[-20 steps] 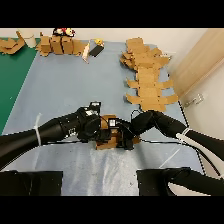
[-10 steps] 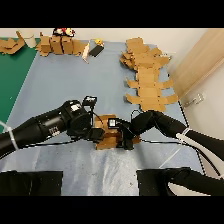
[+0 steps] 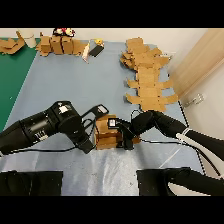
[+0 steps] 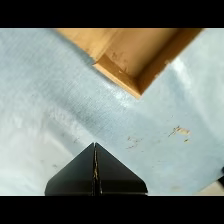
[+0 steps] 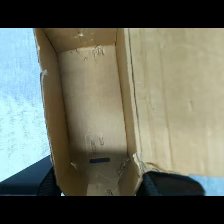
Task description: Fold the box.
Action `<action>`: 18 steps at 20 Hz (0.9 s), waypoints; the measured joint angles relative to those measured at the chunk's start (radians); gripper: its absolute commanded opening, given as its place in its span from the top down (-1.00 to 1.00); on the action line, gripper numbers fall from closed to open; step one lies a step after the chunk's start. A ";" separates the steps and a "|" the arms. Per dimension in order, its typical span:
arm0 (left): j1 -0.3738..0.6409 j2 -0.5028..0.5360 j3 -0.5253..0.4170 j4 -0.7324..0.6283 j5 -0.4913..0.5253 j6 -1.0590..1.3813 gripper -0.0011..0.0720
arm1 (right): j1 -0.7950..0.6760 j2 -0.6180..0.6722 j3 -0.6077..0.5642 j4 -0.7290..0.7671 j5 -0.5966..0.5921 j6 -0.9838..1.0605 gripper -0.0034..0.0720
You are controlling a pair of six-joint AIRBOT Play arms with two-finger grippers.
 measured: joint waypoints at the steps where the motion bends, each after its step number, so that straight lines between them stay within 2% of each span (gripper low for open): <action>1: 0.008 0.004 -0.029 -0.017 0.022 0.074 0.94 | 0.000 0.000 0.000 0.000 0.000 0.000 -0.52; 4: 0.077 0.040 -0.150 -0.093 0.123 0.295 0.94 | 0.000 0.000 0.000 0.000 0.000 0.000 -0.52; 7: 0.174 0.106 -0.270 -0.164 0.270 0.506 0.93 | 0.000 0.000 0.000 0.000 0.000 0.000 -0.52; 8: 0.207 0.131 -0.304 -0.185 0.328 0.576 0.34 | 0.000 0.000 0.000 0.000 0.000 0.000 -0.52; 9: 0.232 0.152 -0.334 -0.204 0.382 0.639 -0.71 | 0.000 0.000 0.000 0.000 0.000 0.000 -0.52; 10: 0.251 0.166 -0.357 -0.225 0.435 0.695 -0.93 | 0.000 0.000 0.000 0.000 0.000 0.000 -0.52; 13: 0.282 0.165 -0.396 -0.267 0.529 0.806 -0.93 | 0.000 0.000 0.000 0.000 -0.001 0.000 -0.53; 16: 0.293 0.125 -0.410 -0.311 0.581 0.900 -0.93 | 0.000 0.000 0.000 0.000 -0.001 0.000 -0.52; 18: 0.296 0.099 -0.415 -0.388 0.599 0.973 -0.93 | 0.000 0.000 0.000 0.000 -0.001 0.000 -0.53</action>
